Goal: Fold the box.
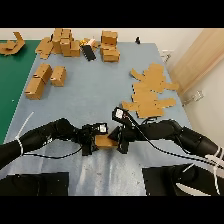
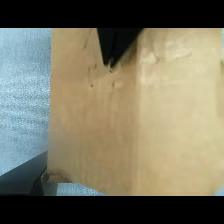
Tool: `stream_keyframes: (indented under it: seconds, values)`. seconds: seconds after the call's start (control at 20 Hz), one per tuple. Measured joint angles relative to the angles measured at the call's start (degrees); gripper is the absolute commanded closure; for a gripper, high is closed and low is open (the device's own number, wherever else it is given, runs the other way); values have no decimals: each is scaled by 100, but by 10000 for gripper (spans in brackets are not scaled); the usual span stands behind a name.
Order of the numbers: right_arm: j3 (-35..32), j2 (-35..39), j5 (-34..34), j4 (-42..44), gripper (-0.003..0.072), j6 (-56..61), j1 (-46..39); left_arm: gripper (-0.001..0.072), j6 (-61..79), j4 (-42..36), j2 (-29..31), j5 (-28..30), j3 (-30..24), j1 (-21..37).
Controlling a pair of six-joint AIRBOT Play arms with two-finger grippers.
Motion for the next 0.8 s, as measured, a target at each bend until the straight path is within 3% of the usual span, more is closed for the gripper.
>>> stream_keyframes:
  seconds: [0.1, 0.15, 0.2, 0.6, 0.65, 0.7, 0.8]
  values:
    - [-7, 118, 59, -302, 572, 4, 63, 293, 2, 0, 0, 0, 0, 0]
    - [-7, 142, 87, -407, 451, 9, 76, 293, 2, -2, 2, 0, 0, 0]
    - [-9, 153, 103, -481, 384, 13, 92, 293, 0, 0, 2, 0, 0, 0]
    - [-9, 96, 170, -844, 370, -46, 481, 294, 2, 0, 0, 0, 0, 0]
    - [-11, 68, 179, -964, 204, -50, 557, 293, 2, 0, 2, 0, 0, 0]
    - [-11, 42, 210, -1086, 170, -61, 627, 293, 2, 0, 2, 0, 0, 0]
    - [-11, -4, 273, -1333, 170, -101, 750, 293, 0, 0, 0, 0, 0, 0]
